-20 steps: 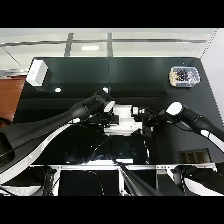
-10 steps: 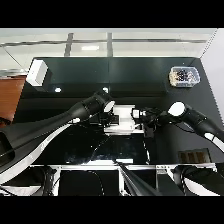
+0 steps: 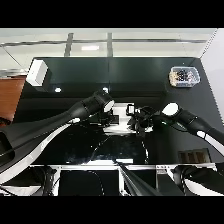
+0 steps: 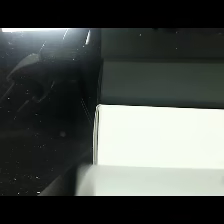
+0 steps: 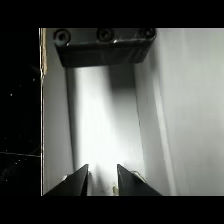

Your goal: Fold the box and place the chain.

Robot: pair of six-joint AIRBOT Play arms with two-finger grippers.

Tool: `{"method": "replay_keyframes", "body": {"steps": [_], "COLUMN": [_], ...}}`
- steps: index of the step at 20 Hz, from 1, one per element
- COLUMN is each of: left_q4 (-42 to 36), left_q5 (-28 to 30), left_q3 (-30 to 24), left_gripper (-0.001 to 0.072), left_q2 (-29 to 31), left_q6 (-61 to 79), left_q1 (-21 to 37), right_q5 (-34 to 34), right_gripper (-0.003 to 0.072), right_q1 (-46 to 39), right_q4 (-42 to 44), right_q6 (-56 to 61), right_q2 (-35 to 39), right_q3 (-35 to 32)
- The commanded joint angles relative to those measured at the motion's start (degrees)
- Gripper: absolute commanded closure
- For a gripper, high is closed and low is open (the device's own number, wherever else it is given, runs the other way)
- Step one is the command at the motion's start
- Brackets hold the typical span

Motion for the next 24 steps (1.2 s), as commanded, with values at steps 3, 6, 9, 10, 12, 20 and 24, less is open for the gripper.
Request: {"method": "replay_keyframes", "body": {"steps": [3,6,9,10,12,20,24], "left_q4": [0.0,0.0,0.0,0.0,0.0,0.0,0.0], "left_q5": [0.1,0.1,0.1,0.2,0.1,0.2,0.1], "left_q3": [0.0,0.0,0.0,0.0,0.0,0.0,0.0], "left_gripper": [0.0683,0.0684,0.0684,0.0684,0.0684,0.0684,0.0684], "left_q2": [0.0,0.0,0.0,0.0,0.0,0.0,0.0], "left_q6": [0.0,0.0,0.0,0.0,0.0,0.1,0.1], "left_q1": [0.0,0.0,0.0,0.0,0.0,0.0,0.0], "right_q5": [2.5,14.1,28.4,29.8,24.8,12.6,13.8], "right_gripper": [0.0668,0.0667,0.0667,0.0667,0.0667,0.0667,0.0666], "right_q1": [-1.2,-7.4,-19.5,-23.3,-30.4,-26.0,-19.3], "right_q4": [-4.1,-13.5,-15.1,-15.3,-16.3,-5.6,7.1], "right_q6": [18.3,48.3,62.7,64.1,69.4,74.9,60.1], "right_q2": [1.0,6.6,10.9,11.0,11.0,-1.8,-4.7], "right_q3": [0.1,4.0,6.8,6.8,5.1,-4.8,-3.9]}}
